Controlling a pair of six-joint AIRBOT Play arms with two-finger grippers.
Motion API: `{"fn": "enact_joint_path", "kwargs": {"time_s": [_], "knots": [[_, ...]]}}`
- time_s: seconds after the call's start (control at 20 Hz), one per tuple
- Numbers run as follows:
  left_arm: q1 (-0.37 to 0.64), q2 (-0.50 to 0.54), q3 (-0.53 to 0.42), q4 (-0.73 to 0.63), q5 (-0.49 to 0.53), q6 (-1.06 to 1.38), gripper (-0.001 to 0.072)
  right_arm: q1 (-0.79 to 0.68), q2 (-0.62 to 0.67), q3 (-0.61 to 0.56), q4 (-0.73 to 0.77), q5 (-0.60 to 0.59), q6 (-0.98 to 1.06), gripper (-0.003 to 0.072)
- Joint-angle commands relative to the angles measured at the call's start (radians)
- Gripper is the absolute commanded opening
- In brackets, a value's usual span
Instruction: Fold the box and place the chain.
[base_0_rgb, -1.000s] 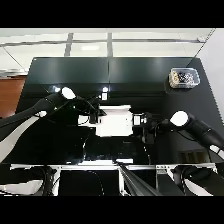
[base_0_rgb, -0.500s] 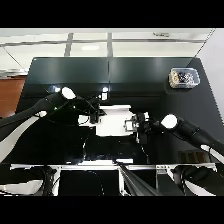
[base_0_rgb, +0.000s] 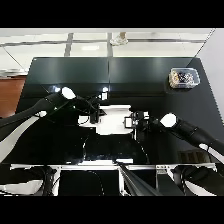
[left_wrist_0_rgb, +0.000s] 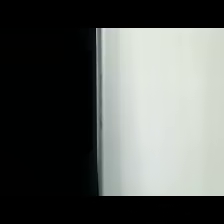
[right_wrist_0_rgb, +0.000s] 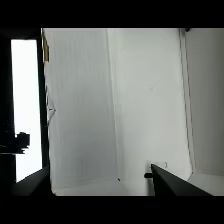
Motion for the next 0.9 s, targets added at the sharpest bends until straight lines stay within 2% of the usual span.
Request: {"fn": "enact_joint_path", "kwargs": {"time_s": [0.0,0.1,0.2,0.6,0.85], "knots": [[-0.001,0.0,0.0,0.0,-0.003,0.001,0.0026,-0.032,0.011,0.04,0.009,0.023,-0.004,0.0707],[-0.001,0.0,0.0,0.001,-0.003,0.001,0.0026,-0.078,0.011,0.091,0.01,0.084,-0.005,0.0707],[-0.001,0.0,0.0,0.001,-0.003,0.001,0.0025,-0.111,0.011,0.117,0.01,0.089,-0.005,0.0707],[-0.001,0.0,0.0,0.0,-0.005,0.001,0.0026,-0.148,-0.017,0.119,0.074,0.098,-0.005,0.0707],[-0.001,0.0,-0.002,0.001,-0.056,0.001,0.0025,-0.144,-0.035,0.115,0.08,0.228,-0.005,0.0707]]}}
